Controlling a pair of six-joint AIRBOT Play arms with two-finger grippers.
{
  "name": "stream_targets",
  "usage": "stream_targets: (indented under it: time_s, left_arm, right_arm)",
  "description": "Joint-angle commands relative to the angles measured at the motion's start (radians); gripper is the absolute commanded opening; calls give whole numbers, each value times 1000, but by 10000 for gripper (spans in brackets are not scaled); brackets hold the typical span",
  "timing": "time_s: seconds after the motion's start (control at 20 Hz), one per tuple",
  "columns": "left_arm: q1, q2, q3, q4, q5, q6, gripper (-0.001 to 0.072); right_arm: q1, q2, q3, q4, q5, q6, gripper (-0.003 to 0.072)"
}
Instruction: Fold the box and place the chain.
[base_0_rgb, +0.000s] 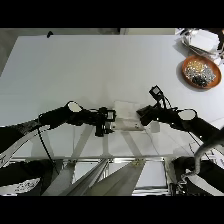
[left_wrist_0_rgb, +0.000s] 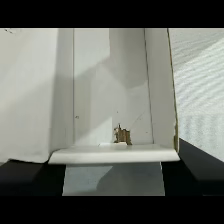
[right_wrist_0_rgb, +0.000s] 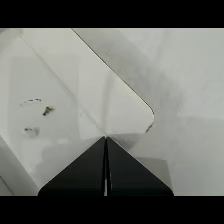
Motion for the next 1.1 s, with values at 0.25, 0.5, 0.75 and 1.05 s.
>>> stream_targets:
  time_s: [0.25, 0.5, 0.75, 1.05]
  left_arm:
    - [0, 0, 0, 0, -2, 0, 209]
    - [0, 0, 0, 0, -3, 0, 209]
    - [0, 0, 0, 0, -3, 0, 209]
    - [0, 0, 0, 0, -3, 0, 209]
  right_arm:
    - [1, 180, 110, -381, 336, 85, 17]
    - [1, 296, 111, -682, 557, 76, 17]
    - [1, 309, 103, -814, 622, 75, 328]
    - [7, 222, 99, -742, 473, -102, 385]
